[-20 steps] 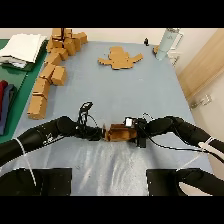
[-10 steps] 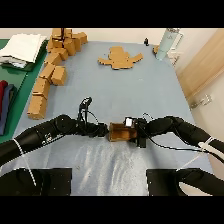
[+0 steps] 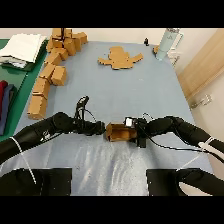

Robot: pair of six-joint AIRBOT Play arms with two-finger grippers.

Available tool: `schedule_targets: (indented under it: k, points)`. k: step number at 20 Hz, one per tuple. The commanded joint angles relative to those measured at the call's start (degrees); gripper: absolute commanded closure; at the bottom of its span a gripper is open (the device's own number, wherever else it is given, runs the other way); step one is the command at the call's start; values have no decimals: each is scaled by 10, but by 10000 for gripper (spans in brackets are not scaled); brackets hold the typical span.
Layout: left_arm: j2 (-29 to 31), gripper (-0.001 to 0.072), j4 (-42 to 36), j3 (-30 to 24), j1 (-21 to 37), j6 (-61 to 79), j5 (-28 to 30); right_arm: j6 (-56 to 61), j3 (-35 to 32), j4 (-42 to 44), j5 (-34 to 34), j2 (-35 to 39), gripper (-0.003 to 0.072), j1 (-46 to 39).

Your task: Fold the box.

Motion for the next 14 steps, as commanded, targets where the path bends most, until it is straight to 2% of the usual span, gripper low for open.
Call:
schedule_targets:
  k: [1,2,10,14]
  points:
    - [0,356,-23,0,29,6,-17,0,0,0,0,0,179,0]
    - [0,217,-29,0,29,16,-17,0,0,0,0,0,179,0]
    - [0,206,-49,0,28,28,-16,0,0,0,0,0,179,0]
    - [0,205,-153,0,28,130,-33,0,0,0,0,0,179,0]
